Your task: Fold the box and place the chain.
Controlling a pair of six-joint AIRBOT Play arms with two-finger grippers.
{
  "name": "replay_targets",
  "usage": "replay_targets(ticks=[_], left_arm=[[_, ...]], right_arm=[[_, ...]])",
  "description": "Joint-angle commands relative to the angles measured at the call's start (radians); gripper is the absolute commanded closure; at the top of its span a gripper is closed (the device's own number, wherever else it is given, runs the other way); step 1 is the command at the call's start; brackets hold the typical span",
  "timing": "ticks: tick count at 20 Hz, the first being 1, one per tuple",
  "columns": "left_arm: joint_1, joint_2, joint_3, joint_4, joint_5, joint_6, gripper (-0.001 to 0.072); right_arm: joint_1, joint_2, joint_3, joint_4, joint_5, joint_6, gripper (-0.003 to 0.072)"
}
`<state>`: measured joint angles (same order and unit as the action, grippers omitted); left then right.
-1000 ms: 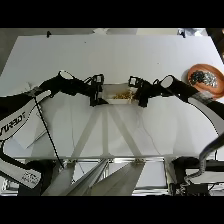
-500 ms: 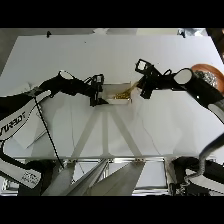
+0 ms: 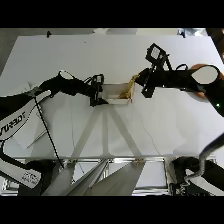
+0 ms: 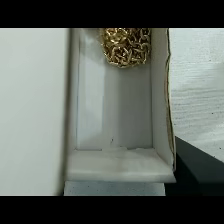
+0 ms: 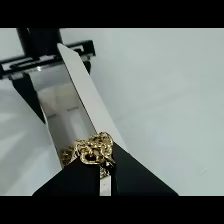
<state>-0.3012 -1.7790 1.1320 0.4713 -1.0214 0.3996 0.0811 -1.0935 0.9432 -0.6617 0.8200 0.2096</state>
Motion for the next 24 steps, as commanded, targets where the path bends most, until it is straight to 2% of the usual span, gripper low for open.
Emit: replay_targets(ticks=[1,6,9,11,17,24], left_arm=[[0.0,0.0,0.0,0.0,0.0,0.0,0.0383],[0.0,0.0,0.0,0.0,0.0,0.0,0.0383],[0.0,0.0,0.0,0.0,0.0,0.0,0.0383],[0.0,0.0,0.0,0.0,0.0,0.0,0.0383],[0.0,0.0,0.0,0.0,0.0,0.0,0.0383],[0.0,0.0,0.0,0.0,0.0,0.0,0.0383]], right_arm=[[0.001,0.014,0.001,0.112,0.029,-0.021,0.0681],[0.001,0.021,0.001,0.252,0.022,-0.131,0.0681],[0.001,0.021,0.001,0.413,0.005,-0.222,0.0681],[0.001,0.021,0.001,0.469,-0.005,-0.272,0.0681],[0.001,0.016,0.001,0.422,-0.023,-0.27,0.0681],[0.001,-0.073,0.001,0.343,-0.012,-0.259,0.0681]])
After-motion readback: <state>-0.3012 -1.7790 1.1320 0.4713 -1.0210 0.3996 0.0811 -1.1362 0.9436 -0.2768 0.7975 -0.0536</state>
